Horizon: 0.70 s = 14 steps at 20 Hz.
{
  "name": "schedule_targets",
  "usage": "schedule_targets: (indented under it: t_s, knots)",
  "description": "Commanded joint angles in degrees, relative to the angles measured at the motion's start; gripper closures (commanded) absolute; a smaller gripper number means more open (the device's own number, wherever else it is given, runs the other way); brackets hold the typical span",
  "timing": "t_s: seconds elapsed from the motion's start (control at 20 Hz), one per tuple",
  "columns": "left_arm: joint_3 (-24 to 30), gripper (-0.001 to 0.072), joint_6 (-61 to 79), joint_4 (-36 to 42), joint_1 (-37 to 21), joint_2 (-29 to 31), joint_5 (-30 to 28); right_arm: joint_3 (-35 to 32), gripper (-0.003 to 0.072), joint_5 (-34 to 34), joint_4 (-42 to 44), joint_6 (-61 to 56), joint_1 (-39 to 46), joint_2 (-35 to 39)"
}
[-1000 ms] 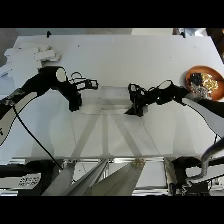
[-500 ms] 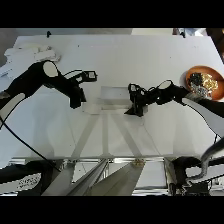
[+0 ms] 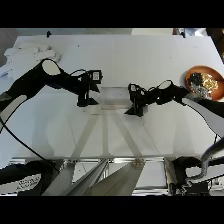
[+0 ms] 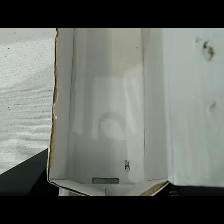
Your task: Fold the box and place the chain.
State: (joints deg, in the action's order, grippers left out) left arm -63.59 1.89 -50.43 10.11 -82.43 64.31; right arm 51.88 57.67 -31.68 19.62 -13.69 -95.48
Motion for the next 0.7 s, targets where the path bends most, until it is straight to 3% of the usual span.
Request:
schedule_targets:
  t_s: [0.0, 0.4, 0.65]
  knots:
    - [0.0, 0.0116, 5.1, -2.9, 0.9, -2.9, -1.2, 0.0, 0.0377, 0.0, 0.0, 0.0, 0.0, 0.0]
    - [0.1, 0.0117, 2.4, -3.3, 0.8, -8.4, -1.4, 0.0, 0.0377, 0.0, 0.0, 0.0, 0.0, 0.0]
    - [0.2, 0.0121, 2.1, -3.2, 0.8, -9.5, 1.4, 0.0, 0.0377, 0.0, 0.0, 0.0, 0.0, 0.0]
